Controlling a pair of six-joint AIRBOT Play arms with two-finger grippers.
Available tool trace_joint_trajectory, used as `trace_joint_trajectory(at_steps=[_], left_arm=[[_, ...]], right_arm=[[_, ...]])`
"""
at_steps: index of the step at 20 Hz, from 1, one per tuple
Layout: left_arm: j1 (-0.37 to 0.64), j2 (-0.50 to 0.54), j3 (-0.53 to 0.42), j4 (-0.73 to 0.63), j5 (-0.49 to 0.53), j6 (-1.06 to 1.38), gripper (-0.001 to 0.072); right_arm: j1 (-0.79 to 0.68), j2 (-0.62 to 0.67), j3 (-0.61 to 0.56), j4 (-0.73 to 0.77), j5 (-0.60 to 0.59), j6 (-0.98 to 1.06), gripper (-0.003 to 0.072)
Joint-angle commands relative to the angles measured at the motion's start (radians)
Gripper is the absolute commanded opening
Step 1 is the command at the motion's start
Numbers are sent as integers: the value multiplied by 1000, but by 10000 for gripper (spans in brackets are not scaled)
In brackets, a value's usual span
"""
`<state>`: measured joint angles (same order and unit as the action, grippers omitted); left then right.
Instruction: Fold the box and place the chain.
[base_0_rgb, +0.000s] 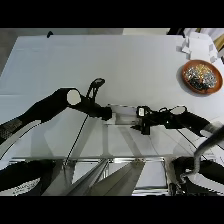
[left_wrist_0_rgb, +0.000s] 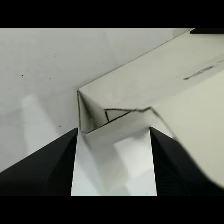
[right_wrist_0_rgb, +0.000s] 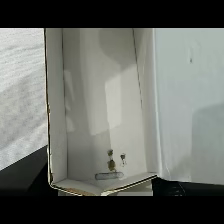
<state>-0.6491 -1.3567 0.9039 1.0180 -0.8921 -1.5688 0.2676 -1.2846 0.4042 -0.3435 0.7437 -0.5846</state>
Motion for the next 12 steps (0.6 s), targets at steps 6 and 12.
trace_joint_trajectory(at_steps=[6, 12], left_arm=[[-80, -82, 104, 127, -106, -272, 500], [-103, -92, 125, 185, -108, -443, 497]], right_arm=[[0, 1, 0, 0, 0, 0, 326], [0, 1, 0, 0, 0, 0, 326]])
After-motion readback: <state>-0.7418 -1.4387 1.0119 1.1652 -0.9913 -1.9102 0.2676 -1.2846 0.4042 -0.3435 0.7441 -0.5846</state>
